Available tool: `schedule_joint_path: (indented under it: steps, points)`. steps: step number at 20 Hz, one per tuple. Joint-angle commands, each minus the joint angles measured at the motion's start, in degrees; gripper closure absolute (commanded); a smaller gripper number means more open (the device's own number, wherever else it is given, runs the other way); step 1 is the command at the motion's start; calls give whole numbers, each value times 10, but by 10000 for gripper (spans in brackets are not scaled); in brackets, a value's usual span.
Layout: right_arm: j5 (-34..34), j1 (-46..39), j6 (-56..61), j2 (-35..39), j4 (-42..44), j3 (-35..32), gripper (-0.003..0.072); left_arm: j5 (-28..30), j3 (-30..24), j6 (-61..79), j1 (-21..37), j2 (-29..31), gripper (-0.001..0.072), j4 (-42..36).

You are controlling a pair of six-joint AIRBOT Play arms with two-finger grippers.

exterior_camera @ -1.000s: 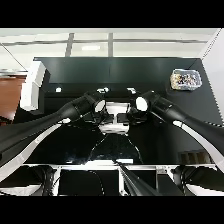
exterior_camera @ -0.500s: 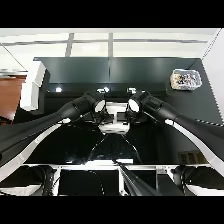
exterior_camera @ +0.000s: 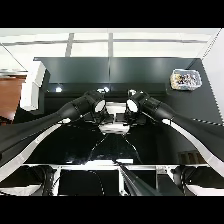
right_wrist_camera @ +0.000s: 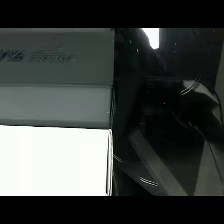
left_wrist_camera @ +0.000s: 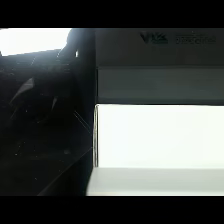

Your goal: Fold the box and place the chain.

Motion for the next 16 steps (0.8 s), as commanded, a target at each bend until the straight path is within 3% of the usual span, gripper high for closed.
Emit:
schedule_joint_path:
  steps: [1, 5, 6, 7, 8, 16]
  points:
    - [0, 1, -12, 0, 2, 1, 668, -1, 0, 0, 0, 0, 681, 0]
    - [6, 0, -12, 0, -2, 1, 664, 0, 0, 0, 0, 0, 681, 0]
    - [13, -2, -12, 1, -2, 1, 596, -1, 0, 0, 0, 0, 681, 0]
    - [21, -4, -12, 1, -2, 1, 383, -1, 0, 0, 0, 0, 682, 0]
    - [27, -5, -12, 1, -2, 1, 358, -1, 0, 0, 0, 0, 681, 0]
    - [22, -4, -21, -2, -2, 0, 391, 0, 0, 0, 0, 0, 681, 0]
